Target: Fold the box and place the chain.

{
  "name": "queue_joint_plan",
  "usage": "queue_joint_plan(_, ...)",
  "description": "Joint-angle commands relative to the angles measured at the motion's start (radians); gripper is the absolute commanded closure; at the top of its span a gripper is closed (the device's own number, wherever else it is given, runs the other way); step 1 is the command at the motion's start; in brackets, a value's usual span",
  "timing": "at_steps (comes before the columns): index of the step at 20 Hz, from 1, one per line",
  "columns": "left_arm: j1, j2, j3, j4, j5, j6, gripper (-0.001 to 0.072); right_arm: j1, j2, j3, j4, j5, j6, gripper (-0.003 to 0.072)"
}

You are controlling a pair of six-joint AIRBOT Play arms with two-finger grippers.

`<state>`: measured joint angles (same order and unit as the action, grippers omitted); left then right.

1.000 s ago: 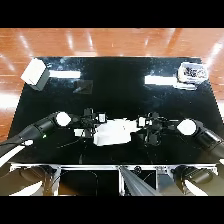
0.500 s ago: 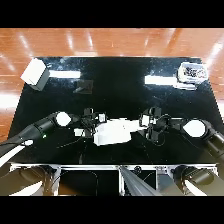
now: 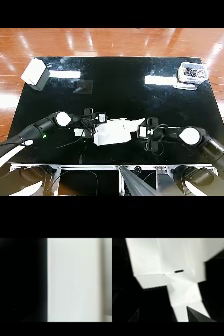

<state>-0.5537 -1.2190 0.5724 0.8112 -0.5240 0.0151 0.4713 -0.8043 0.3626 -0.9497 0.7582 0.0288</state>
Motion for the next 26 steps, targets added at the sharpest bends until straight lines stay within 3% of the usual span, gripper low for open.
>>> queue_joint_plan(1,0.000,0.000,0.000,0.000,0.000,0.003,0.0689,0.060,-0.021,-0.048,0.026,-0.099,-0.021,-0.0029)
queue_joint_plan(9,-0.001,0.000,0.000,0.000,-0.006,0.004,0.0689,0.181,-0.140,-0.062,0.238,-0.315,-0.212,-0.0029)
queue_joint_plan(12,-0.001,0.000,0.000,0.000,-0.007,0.004,0.0689,0.232,-0.175,-0.062,0.412,-0.362,-0.229,-0.0028)
queue_joint_plan(16,0.000,0.000,0.000,0.000,-0.008,0.004,0.0689,0.280,-0.198,-0.062,0.508,-0.499,-0.228,-0.0028)
queue_joint_plan(20,-0.001,0.000,0.000,0.000,-0.013,0.004,0.0689,0.280,-0.188,-0.059,0.505,-0.637,-0.228,-0.0029)
queue_joint_plan(26,0.000,-0.002,0.013,0.001,-0.040,0.063,0.0690,0.280,-0.138,-0.046,0.458,-0.581,-0.240,-0.0029)
